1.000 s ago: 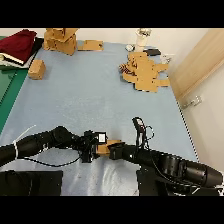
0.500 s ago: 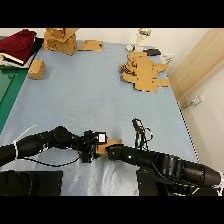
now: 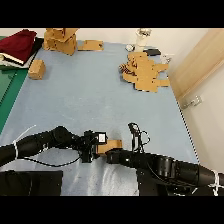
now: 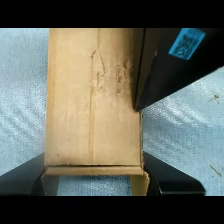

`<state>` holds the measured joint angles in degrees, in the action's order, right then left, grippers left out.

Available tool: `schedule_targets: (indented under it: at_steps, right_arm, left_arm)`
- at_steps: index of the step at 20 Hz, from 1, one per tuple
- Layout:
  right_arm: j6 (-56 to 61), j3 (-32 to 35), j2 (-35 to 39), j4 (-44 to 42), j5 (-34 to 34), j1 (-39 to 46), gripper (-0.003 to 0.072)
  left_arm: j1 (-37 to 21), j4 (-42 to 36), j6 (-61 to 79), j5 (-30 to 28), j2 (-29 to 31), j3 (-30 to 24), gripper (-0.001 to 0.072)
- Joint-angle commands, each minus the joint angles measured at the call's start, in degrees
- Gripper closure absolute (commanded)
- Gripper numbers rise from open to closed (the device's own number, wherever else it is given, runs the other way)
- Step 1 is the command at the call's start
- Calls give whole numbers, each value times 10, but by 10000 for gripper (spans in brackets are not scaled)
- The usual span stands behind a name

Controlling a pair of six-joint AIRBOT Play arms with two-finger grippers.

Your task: Fold the box.

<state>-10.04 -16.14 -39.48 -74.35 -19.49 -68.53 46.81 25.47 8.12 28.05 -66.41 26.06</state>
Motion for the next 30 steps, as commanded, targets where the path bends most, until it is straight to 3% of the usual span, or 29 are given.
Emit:
schedule_targets:
  at_steps: [1, 6, 7, 11, 13, 22, 30]
  right_arm:
    - [0, 0, -15, -1, -2, -2, 684]
    - [-38, -15, 18, 0, -21, -2, 684]
    - [-52, -28, 42, 0, -65, -2, 685]
    - [-65, -82, 127, 93, -379, 7, 683]
    - [-65, -94, 142, 123, -447, 26, 683]
    - [-64, -95, 99, 76, -422, 67, 683]
    - [-8, -95, 98, 95, -422, 68, 683]
  left_arm:
    - [0, 0, 0, 0, 0, 1, 256]
    - [0, 0, 0, 0, 0, 1, 256]
    - [0, 0, 0, 0, 0, 1, 256]
    - [0, 0, 0, 0, 0, 1, 255]
    - [0, 0, 0, 0, 0, 1, 256]
    - [0, 0, 0, 0, 0, 1, 256]
    - [0, -2, -3, 0, 0, 3, 256]
